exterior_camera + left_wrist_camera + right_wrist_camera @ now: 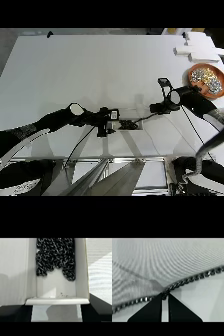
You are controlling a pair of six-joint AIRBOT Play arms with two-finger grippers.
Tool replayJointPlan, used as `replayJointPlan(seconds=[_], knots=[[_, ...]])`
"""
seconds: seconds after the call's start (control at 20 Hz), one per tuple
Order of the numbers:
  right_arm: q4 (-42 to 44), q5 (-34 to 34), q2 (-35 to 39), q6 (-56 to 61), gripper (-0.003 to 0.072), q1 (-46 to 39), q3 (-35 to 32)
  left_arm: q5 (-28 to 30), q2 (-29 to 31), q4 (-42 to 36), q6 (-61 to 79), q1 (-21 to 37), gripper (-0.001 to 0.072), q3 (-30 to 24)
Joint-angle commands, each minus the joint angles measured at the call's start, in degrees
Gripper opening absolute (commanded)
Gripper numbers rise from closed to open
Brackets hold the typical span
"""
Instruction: Fold the box and place the chain.
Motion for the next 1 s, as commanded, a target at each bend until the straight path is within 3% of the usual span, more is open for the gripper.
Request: replayJointPlan(seconds=[0.0,0.25,0.5,0.75,0.95], knots=[[0.22,2.25,4.96,-2.69,0.0021,1.33,0.09,0.00,0.00,0.00,0.02,-0.02,0.0275,0.00],[2.69,9.75,19.08,-3.80,0.0021,5.90,0.09,0.00,0.00,0.02,0.02,-0.02,0.0275,0.00],[14.82,11.02,31.45,-3.76,0.0022,11.54,0.09,0.00,0.00,0.02,0.00,-0.02,0.0275,0.00],[23.52,8.63,34.45,-3.76,0.0021,17.11,0.09,0.00,0.00,0.00,0.00,-0.02,0.0275,0.00],[25.18,0.98,34.23,-3.23,0.0022,23.30,0.09,0.00,0.00,0.00,0.00,-0.02,0.0275,0.00]])
